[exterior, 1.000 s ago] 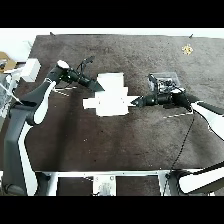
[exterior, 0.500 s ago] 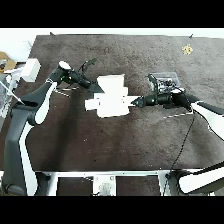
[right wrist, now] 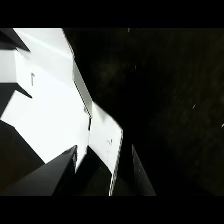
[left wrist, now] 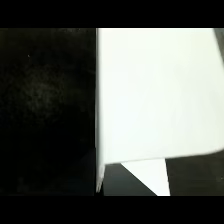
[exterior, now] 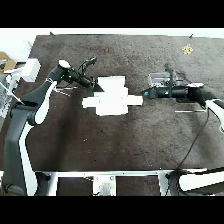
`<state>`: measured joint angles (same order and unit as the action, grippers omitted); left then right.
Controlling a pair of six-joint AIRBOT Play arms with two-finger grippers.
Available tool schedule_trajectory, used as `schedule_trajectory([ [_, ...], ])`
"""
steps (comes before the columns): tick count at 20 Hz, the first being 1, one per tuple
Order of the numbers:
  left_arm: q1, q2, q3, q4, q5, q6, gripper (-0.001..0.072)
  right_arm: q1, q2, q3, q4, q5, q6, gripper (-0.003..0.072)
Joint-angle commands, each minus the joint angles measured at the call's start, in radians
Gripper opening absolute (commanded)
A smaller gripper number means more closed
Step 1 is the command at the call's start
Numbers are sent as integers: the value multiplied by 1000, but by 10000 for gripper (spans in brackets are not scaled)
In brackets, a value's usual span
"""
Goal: Fold the box and place the chain.
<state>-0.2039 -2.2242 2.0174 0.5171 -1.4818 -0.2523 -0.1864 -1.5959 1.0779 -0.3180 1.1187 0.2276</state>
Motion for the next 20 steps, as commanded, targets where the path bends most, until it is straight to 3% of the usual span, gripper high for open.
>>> schedule_trajectory([
  [1, 0, 1, 6, 0, 72, 182, 11, -48, 76, 9, 31, -21, -85, 396],
  [5, 0, 1, 6, 2, 152, 275, 11, -21, 80, 8, 31, -30, -159, 397],
  [9, -1, -2, 3, 77, 154, 298, 11, 32, 66, 8, 23, -56, -257, 401],
  [10, -1, -2, -8, 82, 163, 312, 11, 50, 64, 8, 14, -74, -283, 558],
  [11, -1, -3, -24, 82, 167, 331, 11, 70, 62, 8, -3, -101, -293, 634],
  [20, -1, -3, -74, 89, 170, 365, 12, 191, 56, 8, -196, -170, -429, 635],
])
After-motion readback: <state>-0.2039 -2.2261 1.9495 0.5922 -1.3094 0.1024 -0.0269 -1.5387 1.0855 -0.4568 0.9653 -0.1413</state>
